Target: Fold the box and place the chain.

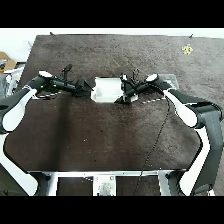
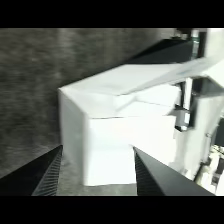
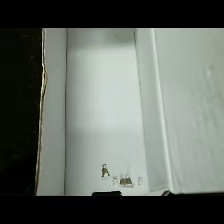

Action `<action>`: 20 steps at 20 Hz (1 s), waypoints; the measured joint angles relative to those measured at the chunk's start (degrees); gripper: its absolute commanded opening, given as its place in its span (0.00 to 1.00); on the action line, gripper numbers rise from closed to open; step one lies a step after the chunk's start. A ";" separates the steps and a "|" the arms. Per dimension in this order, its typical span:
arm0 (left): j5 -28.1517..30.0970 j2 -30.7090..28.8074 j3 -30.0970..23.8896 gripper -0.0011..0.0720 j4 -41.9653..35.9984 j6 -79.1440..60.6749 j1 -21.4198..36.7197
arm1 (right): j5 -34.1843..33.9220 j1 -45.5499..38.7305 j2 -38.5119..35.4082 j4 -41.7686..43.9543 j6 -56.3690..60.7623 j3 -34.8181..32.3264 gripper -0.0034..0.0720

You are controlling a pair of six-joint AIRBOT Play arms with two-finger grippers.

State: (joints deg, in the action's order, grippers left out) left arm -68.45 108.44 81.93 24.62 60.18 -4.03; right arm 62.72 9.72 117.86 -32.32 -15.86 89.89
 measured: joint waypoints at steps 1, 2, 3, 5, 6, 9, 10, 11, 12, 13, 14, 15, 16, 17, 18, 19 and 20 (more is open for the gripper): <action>-0.24 0.00 0.00 0.67 -0.57 -0.17 -0.15 | 0.00 0.00 0.00 0.00 0.00 0.00 0.64; -0.46 0.00 0.00 0.67 -0.94 -0.24 -0.37 | 0.00 0.00 0.00 0.00 0.00 0.00 0.64; -0.46 0.00 0.00 0.67 -1.14 -0.33 -0.59 | 0.00 0.00 0.00 0.00 0.00 0.00 0.64; -0.35 0.00 0.09 0.63 -1.44 -0.33 -1.18 | 0.00 0.00 0.00 0.00 0.00 0.00 0.64; -0.13 0.00 0.20 0.58 -1.44 -0.11 -1.51 | 0.00 0.00 0.00 0.00 0.00 0.00 0.64; -0.04 0.00 1.66 0.58 1.01 3.30 -2.62 | 0.00 0.00 0.00 0.00 0.00 0.00 0.64; -0.04 0.00 2.54 0.57 2.58 4.87 -3.15 | 0.00 0.00 0.00 0.00 0.00 0.00 0.64; -0.09 0.00 3.52 0.47 4.33 6.69 -3.76 | 0.00 0.00 0.00 0.00 0.00 0.00 0.64; -0.09 0.00 4.66 0.38 6.56 8.90 -4.46 | 0.02 0.00 0.00 0.00 0.00 0.00 0.64; -0.09 0.00 5.70 0.39 8.90 10.86 -5.14 | 0.00 0.00 0.00 0.00 0.00 0.00 0.64; -0.07 0.00 6.84 0.39 11.61 13.29 -5.97 | 0.00 0.00 0.00 0.00 0.00 0.00 0.64; -0.07 0.00 7.82 0.39 14.19 15.47 -6.80 | 0.00 0.00 0.00 0.00 0.00 0.00 0.64; 0.02 0.00 8.81 0.39 16.94 17.64 -7.69 | 0.00 0.00 0.00 0.00 0.00 0.00 0.64; 0.13 0.00 9.68 0.39 19.43 19.58 -8.55 | 0.00 0.00 0.00 0.02 0.00 0.00 0.64; 0.55 0.00 10.38 0.39 21.53 21.07 -9.33 | 0.00 0.00 0.00 0.00 0.00 0.00 0.64; 0.94 0.00 10.99 0.39 23.21 22.47 -10.05 | 0.00 0.00 0.00 0.00 0.00 0.00 0.64; 1.31 -0.02 11.52 0.39 24.87 23.78 -10.73 | 0.00 0.00 0.00 0.00 0.00 0.00 0.64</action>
